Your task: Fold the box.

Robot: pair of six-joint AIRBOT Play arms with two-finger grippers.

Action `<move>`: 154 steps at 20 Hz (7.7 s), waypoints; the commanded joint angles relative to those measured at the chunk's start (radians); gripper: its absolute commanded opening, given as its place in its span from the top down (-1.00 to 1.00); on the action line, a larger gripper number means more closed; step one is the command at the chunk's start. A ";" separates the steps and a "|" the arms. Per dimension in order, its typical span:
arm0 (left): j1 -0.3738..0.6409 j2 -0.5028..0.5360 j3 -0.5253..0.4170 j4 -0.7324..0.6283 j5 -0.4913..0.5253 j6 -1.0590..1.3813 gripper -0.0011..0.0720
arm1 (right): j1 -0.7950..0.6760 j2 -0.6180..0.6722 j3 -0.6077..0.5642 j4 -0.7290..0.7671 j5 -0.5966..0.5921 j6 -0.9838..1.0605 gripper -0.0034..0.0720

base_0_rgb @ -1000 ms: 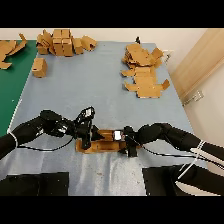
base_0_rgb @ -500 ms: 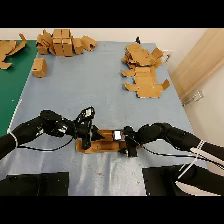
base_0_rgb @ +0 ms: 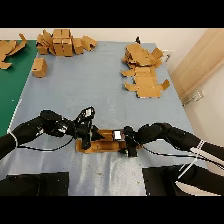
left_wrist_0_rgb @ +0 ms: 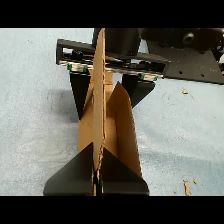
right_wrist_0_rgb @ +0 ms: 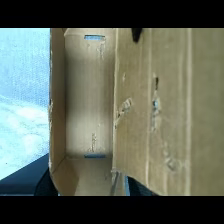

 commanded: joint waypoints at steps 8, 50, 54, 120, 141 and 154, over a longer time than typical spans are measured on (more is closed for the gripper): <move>0.001 0.000 0.000 -0.017 0.071 -0.018 0.94 | 0.001 0.000 -0.001 0.001 -0.001 0.047 -0.28; -0.002 0.322 0.001 0.619 -0.057 -1.047 0.40 | 0.003 0.016 -0.001 -0.023 -0.034 0.001 -0.28; -0.084 0.322 0.001 0.559 -0.079 -1.074 0.94 | 0.003 0.016 0.000 -0.022 -0.034 0.001 -0.51; -0.724 0.336 0.007 0.708 0.492 -1.858 0.95 | 0.003 0.017 0.000 -0.003 -0.038 0.002 -0.52; -0.785 0.337 -0.192 0.716 0.782 -2.015 0.95 | 0.003 0.017 -0.001 -0.003 -0.039 0.002 -0.52; -0.706 0.379 -0.208 0.716 0.954 -2.013 0.95 | 0.003 0.017 -0.001 -0.008 -0.039 0.002 -0.52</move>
